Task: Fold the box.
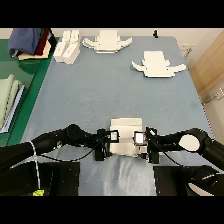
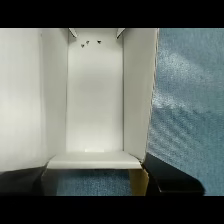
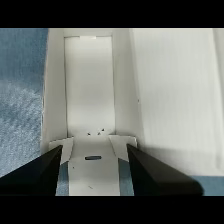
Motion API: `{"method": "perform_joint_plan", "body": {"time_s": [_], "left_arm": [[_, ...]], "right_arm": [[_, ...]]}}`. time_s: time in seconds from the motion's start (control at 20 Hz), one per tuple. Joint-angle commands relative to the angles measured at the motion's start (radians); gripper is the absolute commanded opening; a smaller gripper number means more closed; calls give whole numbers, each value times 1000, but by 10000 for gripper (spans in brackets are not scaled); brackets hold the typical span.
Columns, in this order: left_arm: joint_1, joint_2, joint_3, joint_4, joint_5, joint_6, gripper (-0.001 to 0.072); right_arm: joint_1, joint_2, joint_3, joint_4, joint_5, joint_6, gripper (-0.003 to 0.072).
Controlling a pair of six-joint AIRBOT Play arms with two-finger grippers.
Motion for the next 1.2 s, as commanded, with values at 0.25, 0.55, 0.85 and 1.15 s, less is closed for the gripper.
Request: {"method": "perform_joint_plan", "body": {"time_s": [0.25, 0.55, 0.85, 1.15], "left_arm": [[0, -1, 1, 0, 0, -1, 480], [0, -1, 1, 0, 0, -1, 480], [0, -1, 1, 0, 0, -1, 480], [0, -1, 1, 0, 0, -1, 480]], "right_arm": [[0, -13, 0, 2, -3, 44, 654], [-2, 87, 138, -334, 266, 630, 1], [-67, 143, 193, -769, 502, 1207, 0], [-344, 24, 77, -458, 407, 1273, -1]]}}
